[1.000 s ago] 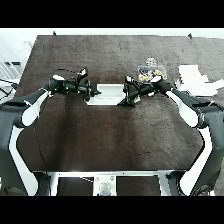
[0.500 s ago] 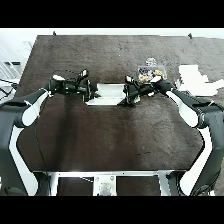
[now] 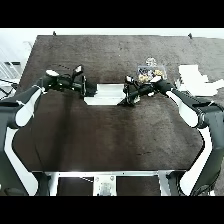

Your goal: Fold the box and place the chain.

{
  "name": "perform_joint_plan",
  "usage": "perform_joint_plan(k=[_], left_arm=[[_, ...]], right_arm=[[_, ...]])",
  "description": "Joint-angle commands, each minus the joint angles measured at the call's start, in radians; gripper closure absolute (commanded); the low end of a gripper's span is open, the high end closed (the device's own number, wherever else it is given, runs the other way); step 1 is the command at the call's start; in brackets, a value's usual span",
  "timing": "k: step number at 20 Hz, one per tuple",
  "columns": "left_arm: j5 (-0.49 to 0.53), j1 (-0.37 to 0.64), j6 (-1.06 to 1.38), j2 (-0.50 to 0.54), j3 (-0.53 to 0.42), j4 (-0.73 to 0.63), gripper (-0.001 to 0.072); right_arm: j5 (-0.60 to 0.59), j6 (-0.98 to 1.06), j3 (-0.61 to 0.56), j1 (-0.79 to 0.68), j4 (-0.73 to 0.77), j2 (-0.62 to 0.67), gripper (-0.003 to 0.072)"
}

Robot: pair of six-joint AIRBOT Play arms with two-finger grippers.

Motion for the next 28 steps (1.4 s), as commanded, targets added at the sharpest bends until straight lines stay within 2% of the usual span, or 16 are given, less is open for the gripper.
perform_joint_plan(k=[1, 3, 5, 6, 10, 14, 17, 20, 28], left_arm=[[-0.108, 0.069, -0.008, 0.027, 0.027, 0.005, 0.0303], [-0.187, 0.092, -0.013, 0.043, 0.056, -0.021, 0.0306], [-0.264, 0.095, -0.025, 0.069, 0.082, -0.016, 0.0681], [-0.294, 0.092, -0.023, 0.085, 0.087, -0.025, 0.0691], [-0.302, 0.048, -0.094, 0.151, 0.088, -0.010, 0.0694], [-0.269, -0.042, -0.161, 0.164, 0.088, 0.098, 0.0694], [-0.178, -0.109, -0.216, 0.162, 0.076, 0.191, 0.0692], [-0.082, -0.149, -0.252, 0.156, 0.037, 0.192, 0.0692], [0.203, -0.159, -0.205, 0.125, 0.038, 0.147, 0.0691]], right_arm=[[0.000, 0.000, 0.001, 0.001, 0.000, 0.000, 0.0155], [0.000, 0.000, 0.001, 0.001, 0.000, 0.000, 0.0155], [0.000, 0.000, 0.001, 0.001, 0.000, 0.000, 0.0155], [0.000, 0.000, 0.001, 0.001, 0.000, 0.000, 0.0155], [0.000, 0.000, 0.001, 0.001, 0.000, 0.000, 0.0155], [0.000, 0.000, 0.001, 0.001, 0.000, 0.000, 0.0155], [0.000, 0.000, 0.001, 0.001, 0.000, 0.000, 0.0155], [0.000, 0.000, 0.001, 0.001, 0.000, 0.000, 0.0155], [0.000, 0.000, 0.001, 0.001, 0.000, 0.000, 0.0155]])
